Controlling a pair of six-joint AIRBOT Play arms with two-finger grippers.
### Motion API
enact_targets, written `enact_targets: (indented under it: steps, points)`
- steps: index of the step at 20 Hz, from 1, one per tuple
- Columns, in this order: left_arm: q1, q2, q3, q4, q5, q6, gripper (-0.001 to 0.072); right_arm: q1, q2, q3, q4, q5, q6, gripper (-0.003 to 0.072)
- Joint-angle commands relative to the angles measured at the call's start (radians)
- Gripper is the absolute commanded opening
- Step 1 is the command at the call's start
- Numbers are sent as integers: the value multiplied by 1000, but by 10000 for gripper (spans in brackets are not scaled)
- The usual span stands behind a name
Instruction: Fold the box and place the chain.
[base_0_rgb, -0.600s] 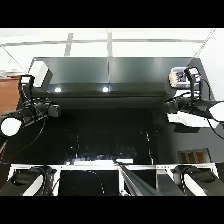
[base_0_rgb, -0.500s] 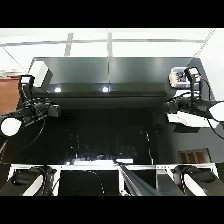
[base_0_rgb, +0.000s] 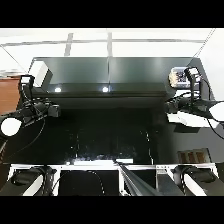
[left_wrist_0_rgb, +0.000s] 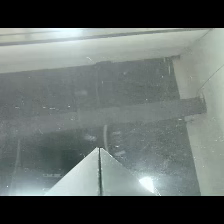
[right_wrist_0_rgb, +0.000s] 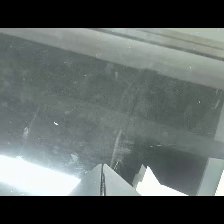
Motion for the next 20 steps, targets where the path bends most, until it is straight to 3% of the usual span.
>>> enact_targets:
  steps: [1,6,9,14,15,16,17,19,20]
  points:
    - [-1,1,-1,0,0,0,26,1,0,0,0,0,0,13]
    - [-3,1,-1,-38,-14,0,26,1,0,0,22,-4,0,13]
    - [-4,0,-8,-181,-92,0,26,1,0,0,93,-3,0,13]
    - [-3,-23,-38,-222,-57,0,30,1,-6,-2,136,-79,0,13]
    - [-3,-31,-38,-222,-40,0,94,1,-11,-2,136,-95,0,12]
    - [-3,-40,-38,-223,-17,0,362,1,-16,-5,136,-111,0,13]
    - [-3,-50,-37,-223,8,0,678,1,-22,-11,135,-129,0,13]
    - [-3,-69,-37,-205,47,2,714,-1,-35,-27,103,-183,0,38]
    - [-3,-76,-37,-197,66,2,714,-3,-48,-31,92,-204,0,338]
